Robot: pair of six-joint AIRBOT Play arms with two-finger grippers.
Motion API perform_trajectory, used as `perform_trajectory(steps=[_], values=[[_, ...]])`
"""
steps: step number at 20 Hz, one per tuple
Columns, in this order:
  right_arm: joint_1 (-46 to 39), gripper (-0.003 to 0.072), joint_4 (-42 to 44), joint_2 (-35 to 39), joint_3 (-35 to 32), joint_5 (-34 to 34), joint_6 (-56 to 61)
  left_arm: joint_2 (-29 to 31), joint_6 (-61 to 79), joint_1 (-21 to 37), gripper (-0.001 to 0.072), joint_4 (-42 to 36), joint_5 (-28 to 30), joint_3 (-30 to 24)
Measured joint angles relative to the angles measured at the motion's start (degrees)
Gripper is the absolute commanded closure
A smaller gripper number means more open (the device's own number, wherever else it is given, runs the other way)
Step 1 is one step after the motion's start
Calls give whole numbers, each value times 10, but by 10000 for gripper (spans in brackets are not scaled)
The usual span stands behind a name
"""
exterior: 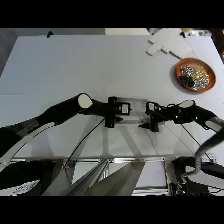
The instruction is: Fold the box and place the chain.
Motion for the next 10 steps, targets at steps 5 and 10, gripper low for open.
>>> perform_trajectory(steps=[5, 10], values=[[0, 224, 0, 0, 0, 0, 0, 86, -210, 43, 705, 108, -77, 0], [0, 224, 0, 0, 0, 0, 0, 121, -567, 128, 706, 242, -160, -7]])
